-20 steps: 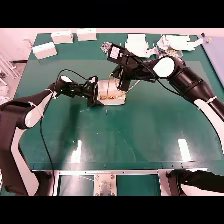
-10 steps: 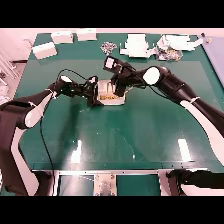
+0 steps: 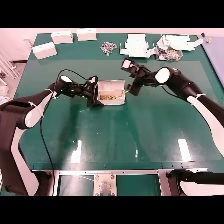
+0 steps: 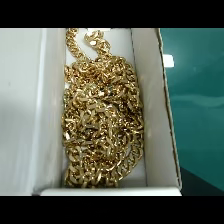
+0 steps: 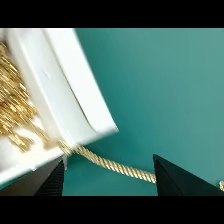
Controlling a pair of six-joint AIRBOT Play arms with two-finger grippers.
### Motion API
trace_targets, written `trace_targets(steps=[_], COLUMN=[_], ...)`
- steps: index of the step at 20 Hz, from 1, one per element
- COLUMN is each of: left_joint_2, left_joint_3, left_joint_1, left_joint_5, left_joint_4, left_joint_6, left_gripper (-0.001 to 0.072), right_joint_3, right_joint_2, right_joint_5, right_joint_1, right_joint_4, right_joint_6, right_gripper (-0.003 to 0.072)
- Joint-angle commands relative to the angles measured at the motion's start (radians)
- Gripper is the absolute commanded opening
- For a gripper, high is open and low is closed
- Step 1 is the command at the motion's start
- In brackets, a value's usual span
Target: Fold the box and place the chain.
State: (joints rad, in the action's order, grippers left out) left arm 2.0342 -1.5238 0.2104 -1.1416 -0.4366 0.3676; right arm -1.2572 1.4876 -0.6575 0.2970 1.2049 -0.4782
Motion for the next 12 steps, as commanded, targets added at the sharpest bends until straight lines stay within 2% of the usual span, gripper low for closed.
trace_targets(steps=[1,3,6,9,12], left_joint_2=[0.0,0.0,0.0,0.0,0.0], left_joint_3=[0.0,0.0,0.0,0.0,0.0], left_joint_1=[0.0,0.0,0.0,0.0,0.0], left_joint_5=[0.0,0.0,0.0,0.0,0.0], left_joint_4=[0.0,0.0,0.0,0.0,0.0], left_joint_6=[0.0,0.0,0.0,0.0,0.0], left_gripper=[0.063,0.063,0.063,0.063,0.063], right_joint_3=[0.008,0.008,0.002,-0.016,-0.03], right_joint_2=[0.048,0.107,0.196,0.257,0.286], right_joint_5=[-0.004,-0.004,-0.005,-0.016,-0.05], right_joint_1=[-0.102,-0.112,-0.112,-0.111,-0.105], right_joint_4=[0.006,-0.044,-0.2,-0.274,-0.282], right_joint_6=[0.124,0.275,0.533,0.63,0.646], right_gripper=[0.0611,0.0611,0.0612,0.0612,0.0612])
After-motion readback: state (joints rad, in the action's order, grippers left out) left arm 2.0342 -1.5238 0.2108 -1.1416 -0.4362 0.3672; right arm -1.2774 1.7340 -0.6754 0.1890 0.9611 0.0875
